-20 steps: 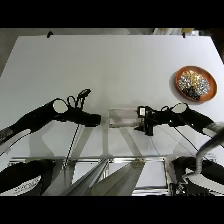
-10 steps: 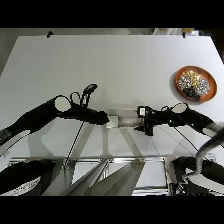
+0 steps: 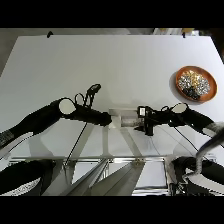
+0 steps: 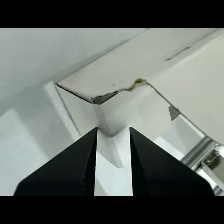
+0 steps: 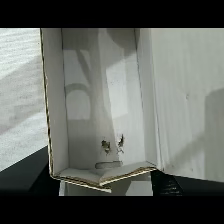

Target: Fold the box and place the chain.

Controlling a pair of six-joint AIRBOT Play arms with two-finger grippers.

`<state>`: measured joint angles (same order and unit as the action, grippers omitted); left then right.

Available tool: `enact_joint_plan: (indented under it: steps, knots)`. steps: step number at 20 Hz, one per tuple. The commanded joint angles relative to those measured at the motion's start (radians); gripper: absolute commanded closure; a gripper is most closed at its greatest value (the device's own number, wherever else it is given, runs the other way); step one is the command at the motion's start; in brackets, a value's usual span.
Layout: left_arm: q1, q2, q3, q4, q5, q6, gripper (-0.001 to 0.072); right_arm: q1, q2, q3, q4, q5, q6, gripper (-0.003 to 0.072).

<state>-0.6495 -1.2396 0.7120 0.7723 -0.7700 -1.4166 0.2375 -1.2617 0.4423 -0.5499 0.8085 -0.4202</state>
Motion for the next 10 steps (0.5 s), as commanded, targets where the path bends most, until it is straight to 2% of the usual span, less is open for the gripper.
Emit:
enact_joint_plan:
  steps: [1, 6, 10]
  knots:
    - [-0.028, -0.008, 0.003, 0.140, 0.024, -0.161, 0.0478, 0.000, 0.000, 0.000, 0.000, 0.000, 0.000, 0.0309]
    - [-0.095, -0.050, 0.098, 0.289, 0.000, -0.346, 0.0478, 0.000, 0.001, 0.000, 0.000, 0.000, 0.000, 0.0309]
    - [-0.158, -0.136, 0.222, 0.470, -0.145, -0.539, 0.0477, 0.000, 0.000, 0.000, 0.000, 0.000, 0.000, 0.0309]
